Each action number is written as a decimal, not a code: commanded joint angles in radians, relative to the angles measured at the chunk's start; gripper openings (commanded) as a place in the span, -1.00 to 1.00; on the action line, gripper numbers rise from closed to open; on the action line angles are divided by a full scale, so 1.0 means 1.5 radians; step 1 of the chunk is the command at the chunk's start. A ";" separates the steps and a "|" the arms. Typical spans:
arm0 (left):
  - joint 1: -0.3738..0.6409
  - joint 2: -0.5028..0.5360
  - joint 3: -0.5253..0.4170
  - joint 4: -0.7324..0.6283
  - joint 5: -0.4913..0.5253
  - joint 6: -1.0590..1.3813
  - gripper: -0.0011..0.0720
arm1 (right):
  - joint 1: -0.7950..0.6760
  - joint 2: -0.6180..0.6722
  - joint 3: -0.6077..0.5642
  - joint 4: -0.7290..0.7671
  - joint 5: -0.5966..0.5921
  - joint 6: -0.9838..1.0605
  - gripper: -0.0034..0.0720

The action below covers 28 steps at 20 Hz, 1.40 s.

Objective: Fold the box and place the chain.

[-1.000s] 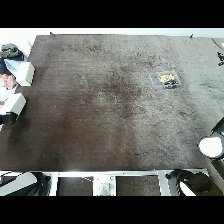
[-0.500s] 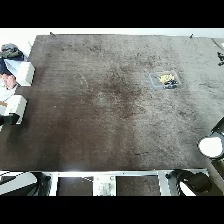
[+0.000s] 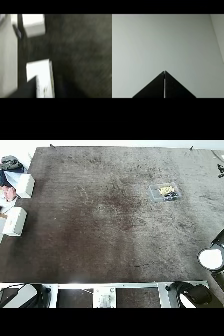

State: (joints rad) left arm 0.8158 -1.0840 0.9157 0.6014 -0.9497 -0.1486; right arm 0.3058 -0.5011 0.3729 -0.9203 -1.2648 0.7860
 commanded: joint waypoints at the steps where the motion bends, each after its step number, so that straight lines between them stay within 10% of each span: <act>1: -0.014 0.043 0.063 -0.132 -0.115 0.052 -0.94 | 0.001 0.000 -0.001 0.000 0.000 0.000 -0.88; 5: -0.119 0.072 0.065 -0.192 -0.080 0.052 -0.96 | 0.001 0.000 -0.001 0.000 0.000 0.000 -0.88; 16: -0.594 0.334 -0.216 -0.254 0.647 0.102 -0.96 | 0.001 0.000 -0.001 0.000 0.000 0.000 -0.88; 28: -0.719 0.602 -0.497 -0.254 0.696 0.028 -0.95 | 0.001 0.000 -0.001 0.000 0.000 0.000 -0.88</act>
State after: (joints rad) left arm -0.2501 -0.2325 0.2325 0.2173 0.0772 -0.0734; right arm 0.3058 -0.5011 0.3729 -0.9203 -1.2652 0.7860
